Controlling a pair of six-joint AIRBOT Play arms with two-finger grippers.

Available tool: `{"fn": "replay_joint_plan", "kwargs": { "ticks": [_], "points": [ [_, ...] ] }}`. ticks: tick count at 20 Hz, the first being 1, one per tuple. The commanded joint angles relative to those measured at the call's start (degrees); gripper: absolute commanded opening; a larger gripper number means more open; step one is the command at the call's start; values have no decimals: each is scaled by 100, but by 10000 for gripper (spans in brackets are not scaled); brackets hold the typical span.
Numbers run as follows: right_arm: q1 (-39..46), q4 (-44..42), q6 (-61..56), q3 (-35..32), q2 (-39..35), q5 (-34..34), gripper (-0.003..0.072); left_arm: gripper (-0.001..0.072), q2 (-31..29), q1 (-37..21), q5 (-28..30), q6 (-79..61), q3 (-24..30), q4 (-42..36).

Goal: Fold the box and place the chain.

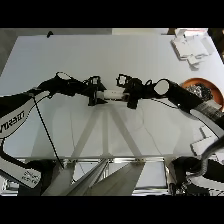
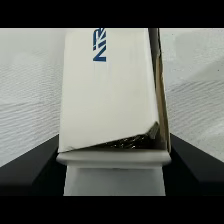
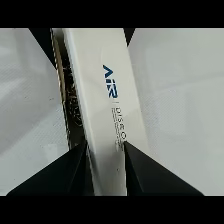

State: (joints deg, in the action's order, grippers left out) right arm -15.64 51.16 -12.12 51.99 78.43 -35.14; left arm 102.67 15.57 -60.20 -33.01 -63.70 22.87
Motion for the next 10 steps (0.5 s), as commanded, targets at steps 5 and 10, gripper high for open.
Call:
{"fn": "replay_joint_plan", "kwargs": {
  "ticks": [5, 10],
  "points": [
    [-7, 7, -4, -13, 2, -358, 342, 377, -2, 0, 0, 2, -4, 2],
    [-79, 11, -2, -13, 2, -369, 442, 377, -2, 0, 0, 2, -4, 2]
  ]
}}
